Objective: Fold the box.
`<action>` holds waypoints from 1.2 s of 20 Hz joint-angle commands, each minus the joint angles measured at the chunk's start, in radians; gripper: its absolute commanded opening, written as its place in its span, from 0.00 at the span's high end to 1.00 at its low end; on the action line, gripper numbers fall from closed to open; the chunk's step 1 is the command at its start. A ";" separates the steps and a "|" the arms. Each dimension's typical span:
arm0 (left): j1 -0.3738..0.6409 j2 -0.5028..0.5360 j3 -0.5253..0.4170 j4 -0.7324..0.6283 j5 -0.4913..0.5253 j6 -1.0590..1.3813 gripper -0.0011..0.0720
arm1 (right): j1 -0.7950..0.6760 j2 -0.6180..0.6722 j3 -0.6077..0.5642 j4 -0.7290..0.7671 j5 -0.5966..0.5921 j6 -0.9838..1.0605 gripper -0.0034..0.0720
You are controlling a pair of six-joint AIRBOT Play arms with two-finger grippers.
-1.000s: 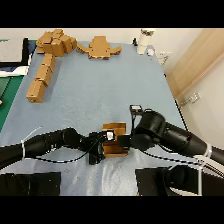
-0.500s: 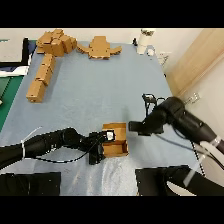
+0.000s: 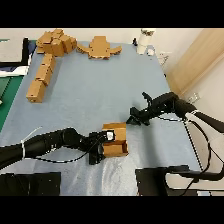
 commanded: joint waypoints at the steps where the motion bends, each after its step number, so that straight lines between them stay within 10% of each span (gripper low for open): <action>1: 0.001 0.000 0.000 0.000 0.000 0.000 0.43 | 0.049 -0.027 -0.001 0.136 -0.086 -0.312 0.95; 10: 0.001 0.000 0.000 0.000 0.000 0.000 0.43 | 0.286 0.327 -0.178 0.079 0.021 -0.519 0.95; 24: 0.001 0.000 0.000 0.000 0.000 0.000 0.43 | 0.752 0.637 -0.323 -0.451 0.411 -0.514 0.95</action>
